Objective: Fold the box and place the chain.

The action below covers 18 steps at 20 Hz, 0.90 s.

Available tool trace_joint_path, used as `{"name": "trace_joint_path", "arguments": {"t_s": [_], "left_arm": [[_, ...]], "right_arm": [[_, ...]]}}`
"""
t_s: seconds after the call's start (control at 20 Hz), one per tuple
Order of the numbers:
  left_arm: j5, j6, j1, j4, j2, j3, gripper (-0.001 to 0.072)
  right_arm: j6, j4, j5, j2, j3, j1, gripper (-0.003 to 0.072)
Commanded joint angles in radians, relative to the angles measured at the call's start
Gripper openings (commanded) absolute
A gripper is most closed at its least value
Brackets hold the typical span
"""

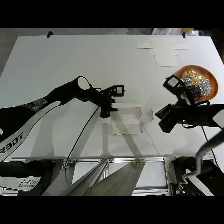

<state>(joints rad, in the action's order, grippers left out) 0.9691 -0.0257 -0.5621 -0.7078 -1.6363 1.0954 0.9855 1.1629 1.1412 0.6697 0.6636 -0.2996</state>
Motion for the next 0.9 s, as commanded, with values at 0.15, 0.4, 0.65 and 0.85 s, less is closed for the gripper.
{"name": "trace_joint_path", "arguments": {"t_s": [0.15,0.4,0.65,0.85], "left_arm": [[0.000,0.000,0.000,0.000,0.000,0.000,0.0011],[0.000,0.000,0.000,0.000,0.000,0.000,0.0011],[0.000,0.000,0.000,0.000,0.000,0.000,0.0011],[0.000,0.000,0.000,0.000,0.000,0.000,0.0011]], "right_arm": [[-0.474,-0.111,-0.028,0.089,-0.098,-0.140,0.0019],[-0.548,-0.014,-0.128,0.179,-0.108,-0.204,0.0041],[-0.550,0.086,-0.370,0.119,-0.263,-0.229,0.0690],[-0.602,0.106,-0.553,0.101,-0.390,-0.327,0.0689]]}}
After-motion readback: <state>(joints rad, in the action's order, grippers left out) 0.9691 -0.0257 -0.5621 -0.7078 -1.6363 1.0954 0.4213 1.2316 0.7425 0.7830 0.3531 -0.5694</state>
